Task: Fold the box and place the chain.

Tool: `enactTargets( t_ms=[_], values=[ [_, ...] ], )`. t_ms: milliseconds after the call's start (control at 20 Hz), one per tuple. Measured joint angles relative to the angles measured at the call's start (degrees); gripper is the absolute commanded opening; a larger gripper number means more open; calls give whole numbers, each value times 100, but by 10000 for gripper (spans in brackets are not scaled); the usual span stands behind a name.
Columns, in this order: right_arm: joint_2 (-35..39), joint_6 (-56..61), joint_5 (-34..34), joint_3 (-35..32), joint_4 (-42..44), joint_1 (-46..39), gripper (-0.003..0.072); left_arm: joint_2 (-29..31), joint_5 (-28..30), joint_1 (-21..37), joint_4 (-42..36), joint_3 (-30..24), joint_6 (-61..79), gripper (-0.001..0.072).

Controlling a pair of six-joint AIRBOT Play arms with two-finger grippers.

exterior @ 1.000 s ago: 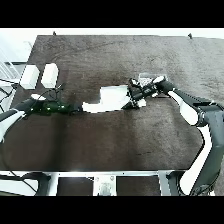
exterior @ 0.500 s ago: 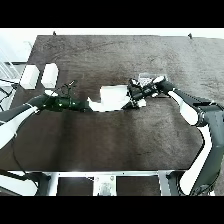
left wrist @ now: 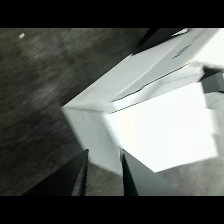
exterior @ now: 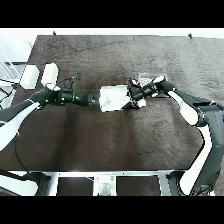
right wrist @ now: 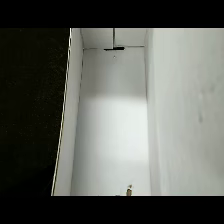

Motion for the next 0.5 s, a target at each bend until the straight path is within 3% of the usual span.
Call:
enactTargets(
  t_ms=[500],
  values=[
    [0, 2, 0, 0, 0, 0, 499, -2, 13, -273, -109, 254, -479, 259]
  ],
)
